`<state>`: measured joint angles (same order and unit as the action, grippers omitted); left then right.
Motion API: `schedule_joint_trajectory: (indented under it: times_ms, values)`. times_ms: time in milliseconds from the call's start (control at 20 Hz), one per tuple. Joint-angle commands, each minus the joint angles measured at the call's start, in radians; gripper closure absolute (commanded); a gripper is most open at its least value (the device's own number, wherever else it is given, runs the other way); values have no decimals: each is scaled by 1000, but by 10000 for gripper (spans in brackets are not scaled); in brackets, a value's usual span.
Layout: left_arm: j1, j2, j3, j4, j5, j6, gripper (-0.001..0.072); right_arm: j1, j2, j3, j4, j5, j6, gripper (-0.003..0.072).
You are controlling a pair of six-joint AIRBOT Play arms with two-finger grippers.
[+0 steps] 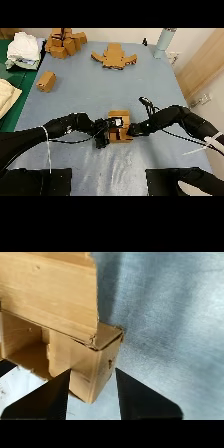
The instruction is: Fold the box.
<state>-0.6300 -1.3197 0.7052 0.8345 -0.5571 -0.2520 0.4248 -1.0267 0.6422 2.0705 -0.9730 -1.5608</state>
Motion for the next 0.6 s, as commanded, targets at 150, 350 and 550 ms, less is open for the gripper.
schedule_joint_trajectory:
  times_ms: [150, 350, 550]
  values:
    - [0, -1, 0, 0, 0, 0, 331, 217, -71, 120, -397, 1, 507, 266]
    - [0, -1, 0, 0, 0, 0, 331, 305, -152, 155, -462, -43, 661, 266]
    - [0, -1, 0, 0, 0, 0, 331, 332, -227, 162, -492, -49, 753, 267]
